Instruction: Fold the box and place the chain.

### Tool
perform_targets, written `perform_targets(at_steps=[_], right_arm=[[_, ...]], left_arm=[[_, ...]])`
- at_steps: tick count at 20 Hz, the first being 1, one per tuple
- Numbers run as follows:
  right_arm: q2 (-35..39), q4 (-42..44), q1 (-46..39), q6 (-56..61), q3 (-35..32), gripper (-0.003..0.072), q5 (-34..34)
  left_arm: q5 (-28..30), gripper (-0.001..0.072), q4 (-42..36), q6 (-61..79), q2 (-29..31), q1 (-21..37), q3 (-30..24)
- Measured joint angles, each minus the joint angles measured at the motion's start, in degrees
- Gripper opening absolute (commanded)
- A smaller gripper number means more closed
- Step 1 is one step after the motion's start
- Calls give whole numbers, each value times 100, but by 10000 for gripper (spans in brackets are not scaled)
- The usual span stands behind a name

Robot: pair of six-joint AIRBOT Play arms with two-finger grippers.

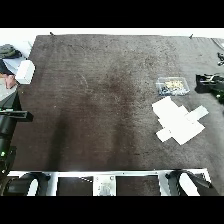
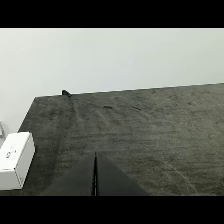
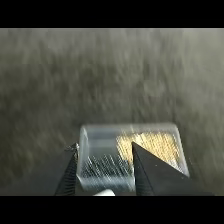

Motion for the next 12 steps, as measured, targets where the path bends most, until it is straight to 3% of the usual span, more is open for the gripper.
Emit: perform_targets(at_steps=[5, 9, 12], right_arm=[[-1644, -1886, -968, 1108, 1779, 383, 2135], [-3069, -3189, -1147, 1436, 3126, 402, 3781], [-3947, -4098, -1191, 1628, 3893, 402, 4568]], left_arm=[[0, 12, 2, 0, 0, 0, 0], [0, 11, 2, 0, 0, 0, 0], [0, 12, 0, 0, 0, 0, 0]])
